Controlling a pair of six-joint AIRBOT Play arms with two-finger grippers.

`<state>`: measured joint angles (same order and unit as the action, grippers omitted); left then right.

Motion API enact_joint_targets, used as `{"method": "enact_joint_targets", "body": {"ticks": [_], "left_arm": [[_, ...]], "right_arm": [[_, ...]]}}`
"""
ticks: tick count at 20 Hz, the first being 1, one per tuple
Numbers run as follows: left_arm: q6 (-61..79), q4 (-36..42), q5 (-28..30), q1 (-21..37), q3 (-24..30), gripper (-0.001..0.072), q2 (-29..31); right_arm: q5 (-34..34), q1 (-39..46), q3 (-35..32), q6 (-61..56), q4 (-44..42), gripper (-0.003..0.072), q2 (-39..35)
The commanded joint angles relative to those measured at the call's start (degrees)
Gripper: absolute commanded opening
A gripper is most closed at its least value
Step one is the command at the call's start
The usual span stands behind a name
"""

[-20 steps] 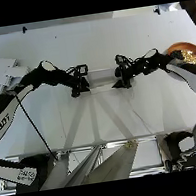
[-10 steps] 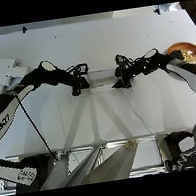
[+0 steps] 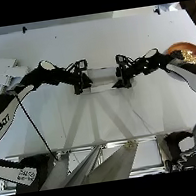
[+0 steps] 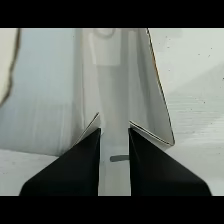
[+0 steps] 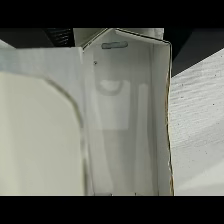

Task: Fold the box and place the chain.

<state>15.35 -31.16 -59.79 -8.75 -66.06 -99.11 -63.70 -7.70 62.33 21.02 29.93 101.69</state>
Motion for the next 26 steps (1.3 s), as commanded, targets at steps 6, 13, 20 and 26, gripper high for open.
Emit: {"method": "enact_joint_targets", "body": {"ticks": [6,13,20,26], "left_arm": [[-0.33,-3.19,-3.21,0.33,0.0,0.0012,0.28],[-5.05,-9.86,-6.08,4.66,0.0,0.0012,7.06],[-12.2,-18.88,-5.92,13.22,3.3,0.0012,15.65],[-35.32,-31.8,-0.2,14.05,11.06,0.0011,16.11]], "right_arm": [[0.07,-0.07,0.0,0.02,0.0,0.0425,0.02],[0.07,-0.07,0.0,0.02,0.0,0.0425,0.02],[0.07,-0.07,0.0,0.02,0.02,0.0425,0.02],[0.07,-0.07,0.0,0.02,0.0,0.0425,0.02]]}}
